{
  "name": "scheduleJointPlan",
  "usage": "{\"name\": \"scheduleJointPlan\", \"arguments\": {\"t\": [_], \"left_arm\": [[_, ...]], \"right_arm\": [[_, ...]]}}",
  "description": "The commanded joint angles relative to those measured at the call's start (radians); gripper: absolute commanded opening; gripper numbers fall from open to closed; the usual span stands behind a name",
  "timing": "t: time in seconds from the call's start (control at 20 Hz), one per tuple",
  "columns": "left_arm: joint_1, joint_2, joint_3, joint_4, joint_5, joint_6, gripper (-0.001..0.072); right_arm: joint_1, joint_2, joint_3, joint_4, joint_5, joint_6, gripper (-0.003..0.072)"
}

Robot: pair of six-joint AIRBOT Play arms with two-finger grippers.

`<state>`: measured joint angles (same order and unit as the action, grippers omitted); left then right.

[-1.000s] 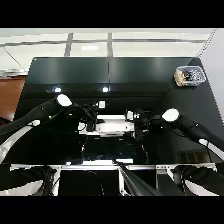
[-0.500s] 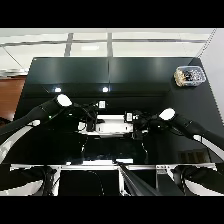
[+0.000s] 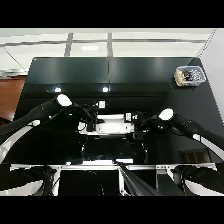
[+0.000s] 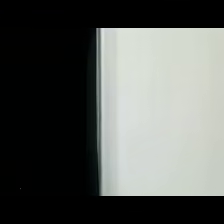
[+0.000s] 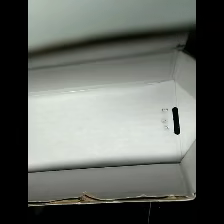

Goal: Fold the box and place the chain.

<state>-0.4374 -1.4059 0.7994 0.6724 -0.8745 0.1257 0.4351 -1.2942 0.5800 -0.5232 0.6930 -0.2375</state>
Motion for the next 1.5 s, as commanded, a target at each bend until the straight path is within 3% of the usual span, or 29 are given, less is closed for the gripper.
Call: {"name": "scheduleJointPlan", "arguments": {"t": [0.0,0.35,0.45,0.6,0.65,0.7,0.75,0.85,0.95,1.05,1.1,1.15,1.2,1.25,1.3,1.35,1.45], "left_arm": [[0.000,-0.001,0.001,0.000,0.001,0.001,0.0025],[0.000,-0.001,0.001,0.000,0.001,0.001,0.0025],[0.002,-0.001,0.001,-0.001,0.001,0.001,0.0025],[0.002,0.002,0.002,0.001,0.000,-0.006,0.0040],[0.007,0.013,0.002,0.004,0.000,-0.018,0.0227],[0.016,0.029,0.003,0.006,0.000,-0.055,0.0484],[0.034,0.053,0.007,0.018,-0.001,-0.119,0.0689],[0.082,0.128,0.019,0.126,-0.009,-0.293,0.0720],[0.143,0.219,0.026,0.269,-0.064,-0.519,0.0716],[0.207,0.287,0.027,0.327,-0.207,-0.752,0.0689],[0.230,0.299,0.027,0.314,-0.304,-0.853,0.0666],[0.240,0.297,0.022,0.284,-0.413,-0.961,0.0470],[0.235,0.289,0.006,0.230,-0.506,-1.012,0.0211],[0.218,0.277,-0.025,0.145,-0.580,-0.994,0.0027],[0.192,0.266,-0.061,0.060,-0.593,-0.949,0.0024],[0.156,0.258,-0.098,-0.028,-0.543,-0.890,0.0024],[0.099,0.251,-0.124,-0.140,-0.359,-0.815,0.0025]], "right_arm": [[0.021,-0.019,0.019,-0.067,-0.006,0.067,0.0695],[0.022,-0.020,0.019,-0.073,-0.008,0.073,0.0690],[0.022,-0.020,0.019,-0.073,-0.007,0.073,0.0457],[0.022,-0.020,0.019,-0.074,-0.005,0.073,0.0457],[0.023,-0.020,0.019,-0.076,-0.005,0.073,0.0457],[0.023,-0.020,0.019,-0.076,-0.005,0.073,0.0457],[0.023,-0.020,0.019,-0.076,-0.005,0.073,0.0457],[0.023,-0.020,0.019,-0.076,-0.005,0.073,0.0457],[0.023,-0.020,0.019,-0.076,-0.005,0.073,0.0457],[0.023,-0.020,0.019,-0.076,-0.005,0.073,0.0456],[0.023,-0.020,0.019,-0.076,-0.005,0.073,0.0365],[0.023,-0.020,0.019,-0.077,-0.004,0.072,0.0225],[0.023,-0.020,0.019,-0.076,-0.004,0.072,0.0197],[0.022,-0.020,0.019,-0.076,-0.005,0.073,0.0199],[0.023,-0.020,0.019,-0.076,-0.005,0.073,0.0199],[0.022,-0.020,0.019,-0.075,-0.005,0.073,0.0199],[0.022,-0.020,0.019,-0.076,-0.005,0.073,0.0199]]}}
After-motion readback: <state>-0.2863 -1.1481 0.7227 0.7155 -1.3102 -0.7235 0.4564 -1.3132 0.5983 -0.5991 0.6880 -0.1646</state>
